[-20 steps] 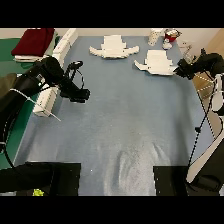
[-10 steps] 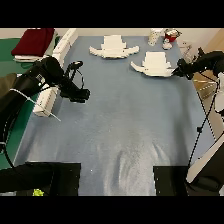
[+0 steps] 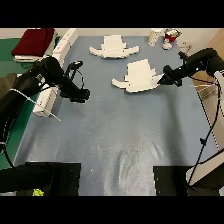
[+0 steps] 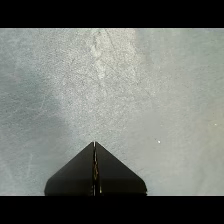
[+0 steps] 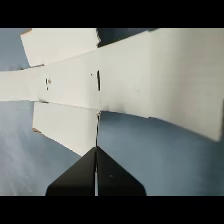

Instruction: Fold the box.

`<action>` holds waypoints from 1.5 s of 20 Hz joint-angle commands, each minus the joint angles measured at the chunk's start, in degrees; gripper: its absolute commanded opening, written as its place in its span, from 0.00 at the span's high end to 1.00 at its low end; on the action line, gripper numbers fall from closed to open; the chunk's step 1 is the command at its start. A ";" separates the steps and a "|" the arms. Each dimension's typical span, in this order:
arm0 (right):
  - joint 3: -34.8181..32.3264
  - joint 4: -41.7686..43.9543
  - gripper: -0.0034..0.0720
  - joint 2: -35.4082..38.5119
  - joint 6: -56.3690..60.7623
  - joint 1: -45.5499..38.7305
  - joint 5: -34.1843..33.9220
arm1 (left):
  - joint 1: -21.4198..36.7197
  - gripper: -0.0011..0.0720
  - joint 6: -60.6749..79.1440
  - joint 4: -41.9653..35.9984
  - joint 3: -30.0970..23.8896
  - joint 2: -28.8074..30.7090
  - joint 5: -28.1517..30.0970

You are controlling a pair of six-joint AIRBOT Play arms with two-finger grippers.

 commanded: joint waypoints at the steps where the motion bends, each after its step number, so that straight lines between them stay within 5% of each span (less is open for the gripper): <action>1: -18.47 -1.05 0.96 13.31 2.45 4.57 5.22 | -0.02 0.97 0.00 0.02 0.04 0.00 0.02; 5: -40.24 -1.46 0.96 30.08 5.92 10.47 9.46 | -0.02 0.97 0.00 0.02 0.04 0.00 0.02; 9: -52.28 -1.42 0.96 39.89 9.09 14.60 14.27 | -0.02 0.97 0.00 0.02 0.07 0.00 0.04; 14: -54.07 -1.68 0.93 40.63 9.25 14.86 15.21 | -0.02 0.97 0.02 0.02 0.07 0.00 0.04; 16: -53.24 -2.82 0.33 40.63 9.25 14.12 15.19 | -0.02 0.97 0.00 0.02 0.04 0.00 0.04; 24: -45.86 -17.92 0.38 40.35 14.03 -4.70 11.74 | -0.02 0.97 0.00 0.00 0.04 0.00 1.11; 30: -52.70 -2.93 0.38 36.59 0.50 -9.86 11.56 | -0.02 0.97 0.00 0.00 0.04 0.00 1.92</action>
